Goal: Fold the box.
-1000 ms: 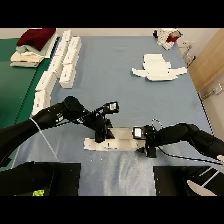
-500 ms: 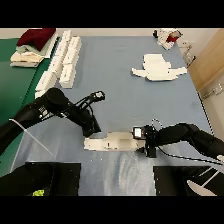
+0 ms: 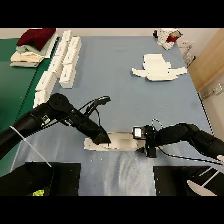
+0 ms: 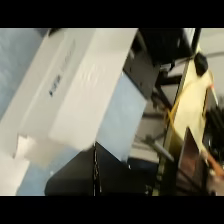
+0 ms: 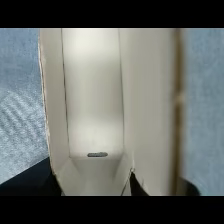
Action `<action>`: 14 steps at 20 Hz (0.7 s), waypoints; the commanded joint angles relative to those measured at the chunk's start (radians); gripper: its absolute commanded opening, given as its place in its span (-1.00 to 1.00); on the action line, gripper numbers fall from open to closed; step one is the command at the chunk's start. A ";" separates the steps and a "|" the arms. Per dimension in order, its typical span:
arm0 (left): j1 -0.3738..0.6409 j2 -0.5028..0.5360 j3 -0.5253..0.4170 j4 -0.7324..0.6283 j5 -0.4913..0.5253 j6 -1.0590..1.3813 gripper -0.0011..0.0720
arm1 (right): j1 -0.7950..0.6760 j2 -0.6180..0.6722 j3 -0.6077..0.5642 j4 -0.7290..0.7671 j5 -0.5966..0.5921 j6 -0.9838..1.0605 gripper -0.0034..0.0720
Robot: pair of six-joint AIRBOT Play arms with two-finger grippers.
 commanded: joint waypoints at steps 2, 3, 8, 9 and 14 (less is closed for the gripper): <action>-0.019 -0.046 0.022 -0.059 0.293 -0.097 -0.94 | 0.000 -0.001 0.000 0.000 0.000 0.000 0.45; -0.008 -0.076 0.022 -0.058 0.309 -0.098 -0.94 | 0.000 -0.001 0.000 0.000 0.000 0.000 0.45; 0.001 -0.248 0.022 -0.059 0.315 -0.159 -0.94 | 0.000 -0.001 0.000 0.000 0.000 0.000 0.45; 0.001 -0.269 0.022 -0.059 0.310 -0.173 -0.94 | 0.000 -0.001 0.000 0.000 0.000 0.000 0.45; -0.003 -0.320 0.022 -0.061 0.277 -0.209 -0.94 | 0.000 -0.001 0.000 0.000 0.000 0.000 0.45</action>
